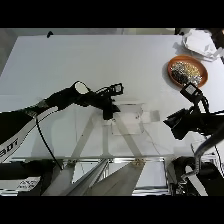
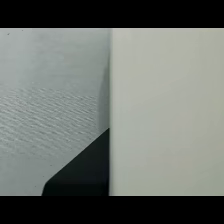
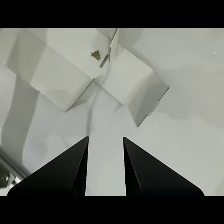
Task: Fold the box and place the chain.
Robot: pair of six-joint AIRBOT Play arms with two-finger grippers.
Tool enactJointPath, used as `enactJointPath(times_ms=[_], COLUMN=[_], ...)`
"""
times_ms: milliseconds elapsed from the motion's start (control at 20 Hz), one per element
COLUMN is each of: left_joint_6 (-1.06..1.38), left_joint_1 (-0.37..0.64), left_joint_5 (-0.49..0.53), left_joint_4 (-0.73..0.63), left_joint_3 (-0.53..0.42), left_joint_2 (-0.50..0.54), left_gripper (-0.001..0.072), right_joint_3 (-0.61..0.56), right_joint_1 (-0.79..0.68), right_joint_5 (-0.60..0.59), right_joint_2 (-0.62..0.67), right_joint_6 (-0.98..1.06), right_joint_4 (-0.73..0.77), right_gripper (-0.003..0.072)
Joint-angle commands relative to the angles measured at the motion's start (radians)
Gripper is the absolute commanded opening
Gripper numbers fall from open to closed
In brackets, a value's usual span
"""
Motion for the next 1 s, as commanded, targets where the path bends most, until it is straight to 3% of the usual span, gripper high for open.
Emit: enactJointPath(times_ms=[0,400,650,950], left_joint_6=[0.006,0.124,0.357,0.358], left_joint_1=[-0.001,-0.001,0.0,0.005], left_joint_5=[0.03,0.039,-0.065,-0.031], left_joint_4=[-0.009,-0.018,-0.115,-0.18], left_joint_3=[0.0,0.0,0.0,0.0], left_joint_2=[-0.015,-0.026,-0.046,-0.048], left_gripper=[0.0007,0.0004,0.0002,0.0003], right_joint_3=[0.001,0.001,0.001,0.001], right_joint_1=[0.001,0.001,0.001,0.001], right_joint_5=[-0.01,-0.028,-0.034,-0.034], right_joint_2=[0.001,0.001,0.001,0.001], right_joint_6=[-0.001,-0.001,-0.001,-0.001], right_joint_4=[-0.001,-0.001,-0.001,-0.001], right_gripper=[0.0237,0.0237,0.0237,0.0237])
